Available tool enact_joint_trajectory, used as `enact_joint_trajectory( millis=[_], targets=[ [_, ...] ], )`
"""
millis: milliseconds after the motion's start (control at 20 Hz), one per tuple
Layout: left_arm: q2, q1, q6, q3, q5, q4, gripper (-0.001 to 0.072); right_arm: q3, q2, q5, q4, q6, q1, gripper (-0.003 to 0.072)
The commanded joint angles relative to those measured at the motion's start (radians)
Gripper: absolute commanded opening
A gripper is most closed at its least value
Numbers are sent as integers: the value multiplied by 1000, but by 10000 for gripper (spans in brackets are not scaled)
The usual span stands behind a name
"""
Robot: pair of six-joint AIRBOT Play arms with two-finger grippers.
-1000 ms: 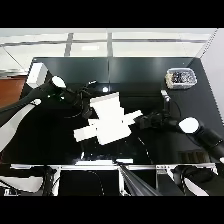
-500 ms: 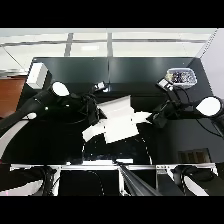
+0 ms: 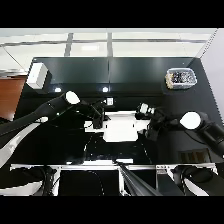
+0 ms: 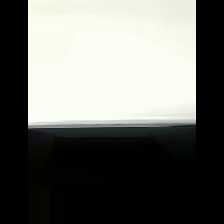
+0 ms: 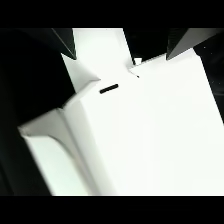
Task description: Fold the box and place the chain.
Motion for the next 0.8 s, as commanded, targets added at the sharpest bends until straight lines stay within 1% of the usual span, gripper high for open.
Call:
enact_joint_trajectory(
  millis=[0, 250, 400, 750],
  targets=[
    [-13, -6, 18, -2, 27, 3, 23, -75, -1, -97, 11, -72, 69, 632],
    [-13, -6, 18, -2, 23, 3, 23, -82, -32, -90, -8, -84, 79, 633],
    [-13, -6, 18, -2, 23, 3, 23, -82, -42, -59, -18, -192, 78, 631],
    [-13, -6, 18, -2, 23, 3, 23, -82, -65, -33, -26, -262, 79, 630]
  ],
)
